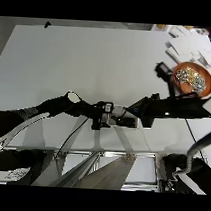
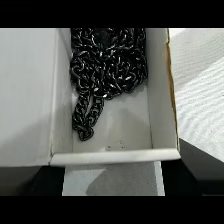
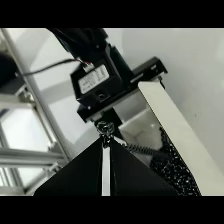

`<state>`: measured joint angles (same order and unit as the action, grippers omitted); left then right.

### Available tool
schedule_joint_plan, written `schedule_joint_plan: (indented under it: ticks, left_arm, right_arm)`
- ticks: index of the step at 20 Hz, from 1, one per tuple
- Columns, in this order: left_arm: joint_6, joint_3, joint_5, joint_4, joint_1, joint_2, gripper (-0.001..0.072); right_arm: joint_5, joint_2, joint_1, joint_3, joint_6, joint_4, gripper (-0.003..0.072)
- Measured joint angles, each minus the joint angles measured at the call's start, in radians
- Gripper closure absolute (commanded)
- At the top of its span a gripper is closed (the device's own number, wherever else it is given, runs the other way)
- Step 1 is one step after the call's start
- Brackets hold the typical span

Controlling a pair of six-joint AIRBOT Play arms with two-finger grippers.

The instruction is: Fold the box and place the chain.

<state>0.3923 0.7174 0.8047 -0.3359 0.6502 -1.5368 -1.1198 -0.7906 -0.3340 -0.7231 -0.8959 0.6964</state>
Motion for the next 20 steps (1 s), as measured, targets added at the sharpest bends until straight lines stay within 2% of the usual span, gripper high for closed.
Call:
schedule_joint_plan:
  ticks: [1, 2, 4, 7, 9, 11, 14, 20]
  left_arm:
    - [0.0, 0.0, 0.0, 0.0, 0.0, 0.0, 0.0439]
    - [0.0, 0.0, 0.0, 0.0, 0.0, 0.0, 0.0439]
    - [0.0, 0.0, 0.0, 0.0, 0.0, 0.0, 0.0439]
    - [0.0, 0.0, 0.0, 0.0, 0.0, 0.0, 0.0439]
    - [0.0, 0.0, 0.0, 0.0, 0.0, 0.0, 0.0439]
    - [0.0, 0.0, 0.0, 0.0, 0.0, 0.0, 0.0439]
    - [0.0, 0.0, 0.0, 0.0, 0.0, 0.0, 0.0439]
    - [0.0, 0.0, 0.0, 0.0, 0.0, 0.0, 0.0439]
  right_arm:
    - [0.014, -0.032, -0.026, 0.0, 0.006, 0.016, 0.0587]
    - [0.029, -0.056, -0.044, 0.0, 0.011, 0.037, 0.0505]
    - [0.054, -0.087, -0.068, -0.006, 0.018, 0.073, 0.049]
    - [0.056, -0.113, -0.084, -0.064, 0.023, 0.138, 0.0497]
    - [0.037, -0.138, -0.085, -0.129, 0.025, 0.209, 0.0606]
    - [0.029, -0.171, -0.074, -0.175, 0.026, 0.286, 0.0649]
    - [0.025, -0.245, -0.06, -0.208, 0.031, 0.368, 0.0649]
    - [0.019, -0.367, -0.104, -0.224, 0.05, 0.413, 0.0625]
